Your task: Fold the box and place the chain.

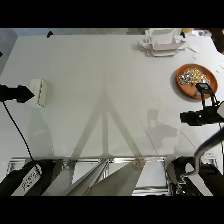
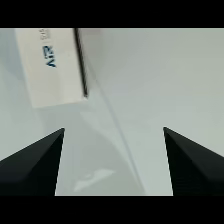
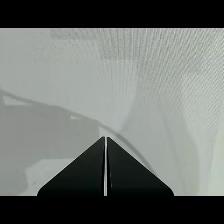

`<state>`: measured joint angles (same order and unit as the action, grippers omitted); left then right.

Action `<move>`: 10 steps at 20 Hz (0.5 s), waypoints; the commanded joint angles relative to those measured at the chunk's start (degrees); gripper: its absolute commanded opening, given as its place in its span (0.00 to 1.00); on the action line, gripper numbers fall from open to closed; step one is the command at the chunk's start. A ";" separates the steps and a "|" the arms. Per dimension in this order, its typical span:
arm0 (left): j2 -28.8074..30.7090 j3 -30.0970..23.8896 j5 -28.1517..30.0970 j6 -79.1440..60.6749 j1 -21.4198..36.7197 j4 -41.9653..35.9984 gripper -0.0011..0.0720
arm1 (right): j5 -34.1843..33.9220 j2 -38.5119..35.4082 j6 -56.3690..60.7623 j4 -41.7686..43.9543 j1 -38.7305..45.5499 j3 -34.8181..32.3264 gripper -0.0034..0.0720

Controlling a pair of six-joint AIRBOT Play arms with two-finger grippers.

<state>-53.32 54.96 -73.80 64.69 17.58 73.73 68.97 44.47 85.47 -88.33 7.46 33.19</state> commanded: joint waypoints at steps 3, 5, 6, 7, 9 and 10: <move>4.70 -0.02 -12.63 4.39 -2.73 -1.57 0.33 | 0.02 -0.04 0.02 0.02 0.04 -0.04 0.06; 4.68 -0.15 -13.90 4.37 -3.41 -3.91 0.02 | 0.02 -0.04 0.02 0.02 0.04 -0.04 0.06; 4.68 -0.15 -13.84 4.35 -3.82 -5.49 0.02 | 0.02 -0.04 0.00 0.02 0.04 -0.04 0.06; 4.66 -0.15 -13.90 4.35 -4.55 -6.95 0.02 | 0.02 -0.04 0.02 0.02 0.04 -0.04 0.06; 4.68 -0.15 -14.27 4.35 -6.43 -7.06 0.02 | 0.02 -0.04 0.02 0.02 0.04 -0.04 0.06; 4.68 -0.15 -14.38 4.35 -7.39 -6.78 0.02 | 0.02 -0.04 0.02 0.02 0.04 -0.04 0.06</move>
<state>-48.84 54.83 -86.63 68.82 12.36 68.31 68.99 44.47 85.47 -88.33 7.46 33.19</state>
